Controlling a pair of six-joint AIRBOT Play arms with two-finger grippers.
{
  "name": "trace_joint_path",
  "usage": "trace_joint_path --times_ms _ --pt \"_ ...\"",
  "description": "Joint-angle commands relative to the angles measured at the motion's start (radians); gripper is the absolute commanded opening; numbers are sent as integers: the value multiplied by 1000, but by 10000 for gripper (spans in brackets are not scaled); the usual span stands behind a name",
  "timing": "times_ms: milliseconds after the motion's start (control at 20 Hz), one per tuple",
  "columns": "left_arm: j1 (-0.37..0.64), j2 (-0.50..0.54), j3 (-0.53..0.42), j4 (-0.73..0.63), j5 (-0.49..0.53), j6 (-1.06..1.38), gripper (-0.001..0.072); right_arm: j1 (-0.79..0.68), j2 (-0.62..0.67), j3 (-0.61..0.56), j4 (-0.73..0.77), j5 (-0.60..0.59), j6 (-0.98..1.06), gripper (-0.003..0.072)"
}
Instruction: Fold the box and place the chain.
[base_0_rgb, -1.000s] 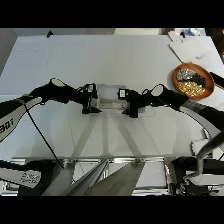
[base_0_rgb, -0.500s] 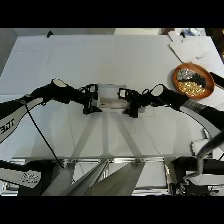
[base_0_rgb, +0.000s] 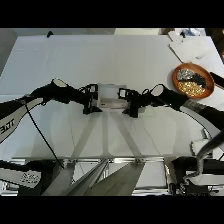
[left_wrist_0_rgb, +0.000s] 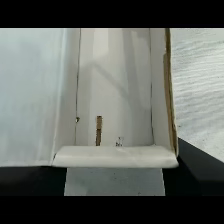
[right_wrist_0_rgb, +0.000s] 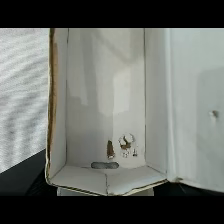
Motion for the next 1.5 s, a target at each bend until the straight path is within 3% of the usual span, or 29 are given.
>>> trace_joint_path --times_ms 0,450,550,1000,1450 --pt "0 0 1 1 3 1 215 0 0 0 0 0 0 298" --pt "0 0 1 1 3 1 214 0 0 0 -5 0 0 321" --pt "0 0 1 1 3 1 214 0 3 0 -12 -4 0 719" --pt "0 0 1 1 3 1 214 0 62 0 -187 -9 21 704" --pt "0 0 1 1 3 1 215 0 278 0 -499 23 314 701"
